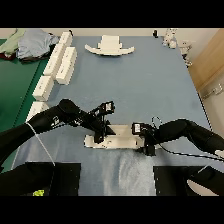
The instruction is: Fold the box.
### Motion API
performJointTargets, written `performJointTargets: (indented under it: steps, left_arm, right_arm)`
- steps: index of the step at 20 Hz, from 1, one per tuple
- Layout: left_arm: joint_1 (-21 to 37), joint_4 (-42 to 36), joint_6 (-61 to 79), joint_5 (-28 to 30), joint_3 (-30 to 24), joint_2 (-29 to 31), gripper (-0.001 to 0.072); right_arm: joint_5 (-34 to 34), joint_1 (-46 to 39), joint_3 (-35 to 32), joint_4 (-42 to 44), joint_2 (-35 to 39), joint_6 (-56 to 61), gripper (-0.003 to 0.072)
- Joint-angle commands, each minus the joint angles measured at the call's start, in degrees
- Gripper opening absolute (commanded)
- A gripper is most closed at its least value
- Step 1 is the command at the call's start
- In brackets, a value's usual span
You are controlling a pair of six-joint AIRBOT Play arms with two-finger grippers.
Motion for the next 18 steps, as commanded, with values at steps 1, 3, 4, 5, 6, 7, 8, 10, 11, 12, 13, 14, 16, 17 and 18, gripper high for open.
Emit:
performJointTargets:
  steps: [1,3,4,5,6,7,8,10,11,12,13,14,16,17,18]
  left_arm:
    - [0.02,0.02,-0.02,-0.02,0.02,-0.04,0.0013]
    - [0.04,0.04,-0.02,-0.02,0.02,-0.04,0.0013]
    - [0.04,0.02,-0.02,-0.02,0.02,-0.04,0.0013]
    - [0.04,0.02,0.00,-0.02,0.02,-0.04,0.0013]
    - [0.04,0.02,0.00,-0.02,0.02,-0.04,0.0013]
    - [0.02,0.02,-0.02,-0.02,0.02,-0.04,0.0013]
    - [0.02,0.04,-0.02,-0.02,0.02,-0.04,0.0013]
    - [0.04,0.02,-0.02,-0.02,0.02,-0.04,0.0013]
    - [0.04,0.04,-0.02,-0.02,0.02,-0.04,0.0013]
    - [0.04,0.04,-0.02,-0.02,0.02,-0.04,0.0013]
    - [0.04,0.04,-0.02,-0.02,0.02,-0.04,0.0013]
    - [0.04,0.04,0.00,-0.02,0.02,-0.04,0.0013]
    - [0.04,0.02,-0.02,-0.02,0.02,-0.04,0.0014]
    - [0.04,0.04,-0.02,-0.02,0.02,-0.04,0.0013]
    - [0.04,0.02,-0.02,-0.02,0.02,-0.04,0.0013]
  right_arm:
    - [1.53,0.04,0.07,0.02,-0.04,0.00,0.0669]
    - [2.78,0.04,0.04,0.07,-0.07,0.00,0.0670]
    - [3.28,0.04,0.04,0.07,-0.04,0.00,0.0666]
    - [3.54,0.07,0.04,0.09,-0.07,0.00,0.0652]
    - [3.48,0.07,0.04,0.11,-0.07,0.00,0.0651]
    - [3.45,0.07,0.04,0.09,-0.07,0.00,0.0651]
    - [3.45,0.07,0.04,0.09,-0.20,0.00,0.0651]
    - [3.41,0.07,0.04,0.11,-0.90,0.00,0.0650]
    - [3.32,0.07,0.02,0.26,-1.36,0.00,0.0651]
    - [3.26,0.07,0.00,0.52,-1.73,0.00,0.0650]
    - [3.26,0.07,0.00,0.68,-1.88,0.02,0.0651]
    - [3.21,0.07,-0.02,0.70,-1.86,0.04,0.0650]
    - [2.93,0.07,-0.02,0.66,-1.86,0.02,0.0648]
    - [2.93,0.07,0.00,0.66,-1.86,0.02,0.0642]
    - [2.58,0.07,0.00,0.63,-1.86,0.02,0.0538]
